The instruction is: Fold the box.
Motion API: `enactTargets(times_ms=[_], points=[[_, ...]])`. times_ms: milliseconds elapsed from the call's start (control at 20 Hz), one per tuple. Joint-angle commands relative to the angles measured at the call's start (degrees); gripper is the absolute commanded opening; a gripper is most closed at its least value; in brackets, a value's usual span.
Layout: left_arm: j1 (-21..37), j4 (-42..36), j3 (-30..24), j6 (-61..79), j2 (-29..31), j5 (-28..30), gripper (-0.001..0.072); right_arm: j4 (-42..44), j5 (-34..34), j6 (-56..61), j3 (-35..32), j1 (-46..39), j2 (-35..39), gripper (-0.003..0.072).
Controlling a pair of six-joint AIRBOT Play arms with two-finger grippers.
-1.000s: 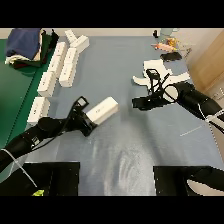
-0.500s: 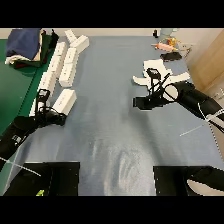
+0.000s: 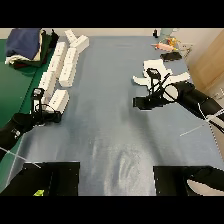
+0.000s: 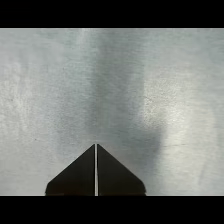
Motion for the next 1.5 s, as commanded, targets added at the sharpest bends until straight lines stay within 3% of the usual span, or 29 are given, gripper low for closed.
enactTargets(times_ms=[0,500,1300,1350,1450], points=[[0.20,-3.21,3.56,-0.20,-5.01,2.32,0.0523,0.02,0.02,0.00,0.07,0.02,-0.04,0.0025],[-5.70,-5.09,16.52,-0.22,-21.66,2.27,0.0523,0.02,0.02,0.00,0.07,0.02,-0.04,0.0025],[-5.86,-5.09,16.50,-0.22,-23.47,3.65,0.0524,0.02,0.02,0.00,0.07,0.02,-0.04,0.0025],[-5.86,-5.09,16.50,-0.24,-23.47,3.67,0.0535,0.02,0.02,0.00,0.07,0.02,-0.04,0.0026],[-5.84,-5.09,16.50,-0.28,-23.47,3.67,0.0697,0.02,0.02,0.00,0.07,0.02,-0.04,0.0025]])
